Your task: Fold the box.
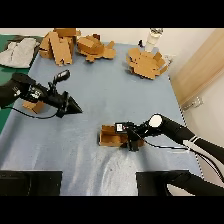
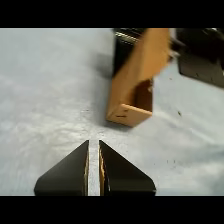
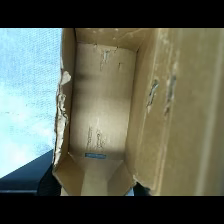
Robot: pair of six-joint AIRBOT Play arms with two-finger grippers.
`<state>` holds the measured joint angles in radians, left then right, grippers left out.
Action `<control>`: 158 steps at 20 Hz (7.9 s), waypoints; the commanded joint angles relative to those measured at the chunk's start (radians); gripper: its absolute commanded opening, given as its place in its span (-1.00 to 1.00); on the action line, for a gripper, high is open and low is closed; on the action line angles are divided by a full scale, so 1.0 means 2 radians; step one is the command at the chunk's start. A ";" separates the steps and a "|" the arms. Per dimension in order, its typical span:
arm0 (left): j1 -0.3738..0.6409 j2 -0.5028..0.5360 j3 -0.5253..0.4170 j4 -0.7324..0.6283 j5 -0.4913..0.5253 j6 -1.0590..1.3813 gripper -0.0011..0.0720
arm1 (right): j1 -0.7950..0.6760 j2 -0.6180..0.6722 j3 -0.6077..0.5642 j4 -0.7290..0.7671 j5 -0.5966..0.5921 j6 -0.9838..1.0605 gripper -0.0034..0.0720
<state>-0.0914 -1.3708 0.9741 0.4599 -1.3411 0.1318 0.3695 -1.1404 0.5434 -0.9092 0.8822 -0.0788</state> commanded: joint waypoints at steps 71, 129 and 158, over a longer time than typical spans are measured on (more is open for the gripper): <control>-0.279 0.050 -0.203 -0.113 0.352 0.175 0.95 | 0.000 0.000 0.000 0.000 -0.004 0.000 0.50; -0.304 0.050 -0.203 -0.096 0.391 0.173 0.30 | -0.001 0.094 0.000 -0.126 0.011 0.225 0.71; -0.304 0.050 -0.203 -0.096 0.390 0.173 0.30 | -0.072 -0.109 0.032 0.249 0.058 0.443 -0.91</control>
<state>-0.6991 -1.2720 0.5674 0.2687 -0.5625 0.4755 0.2367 -1.2694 0.6266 -0.4561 0.9615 0.8593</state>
